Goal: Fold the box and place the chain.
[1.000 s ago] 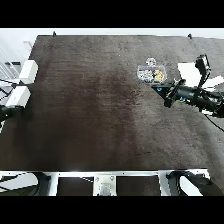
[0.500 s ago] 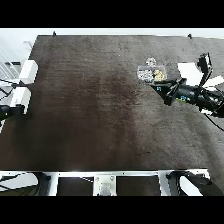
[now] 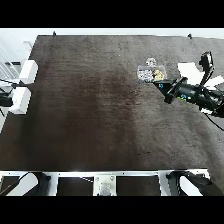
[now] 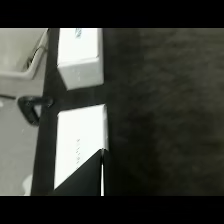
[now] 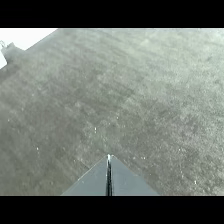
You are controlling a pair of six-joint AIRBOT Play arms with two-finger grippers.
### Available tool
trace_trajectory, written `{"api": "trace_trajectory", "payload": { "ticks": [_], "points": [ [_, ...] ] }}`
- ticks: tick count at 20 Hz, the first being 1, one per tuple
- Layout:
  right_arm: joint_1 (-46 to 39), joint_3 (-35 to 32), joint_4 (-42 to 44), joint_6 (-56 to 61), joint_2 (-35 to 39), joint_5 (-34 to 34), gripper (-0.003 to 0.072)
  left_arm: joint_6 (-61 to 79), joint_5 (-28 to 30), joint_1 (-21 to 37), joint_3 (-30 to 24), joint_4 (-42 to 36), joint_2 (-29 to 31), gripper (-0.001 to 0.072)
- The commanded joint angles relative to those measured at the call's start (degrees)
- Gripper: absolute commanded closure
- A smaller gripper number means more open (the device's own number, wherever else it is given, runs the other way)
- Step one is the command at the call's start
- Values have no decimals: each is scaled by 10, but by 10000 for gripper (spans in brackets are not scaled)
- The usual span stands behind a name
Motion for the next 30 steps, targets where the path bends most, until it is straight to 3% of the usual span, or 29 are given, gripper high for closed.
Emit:
{"api": "trace_trajectory", "payload": {
  "ticks": [1,4,6,7,11,13,16,21,25,30],
  "points": [
    [0,0,23,0,8,-17,672,38,-134,-12,-1,-86,72,694],
    [-6,0,22,-1,33,-54,672,43,-144,-58,-1,-189,82,694],
    [-22,-3,20,10,50,-55,673,55,-177,-110,-1,-198,82,698],
    [-32,-9,19,10,62,-61,673,52,-158,-149,-5,-198,89,698],
    [-54,-74,18,6,147,-158,674,80,104,-354,-78,-199,194,698],
    [-54,-106,18,-8,180,-183,673,82,151,-426,-109,-198,228,698],
    [-54,-154,16,-8,223,-192,674,82,158,-490,-152,-199,235,698],
    [-54,-251,16,-8,310,-273,672,81,192,-557,-214,-211,235,696],
    [-54,-300,17,-7,325,-273,671,75,196,-559,-214,-214,235,691],
    [-54,-309,16,-7,324,-273,671,75,185,-559,-214,-214,235,691]
  ]
}}
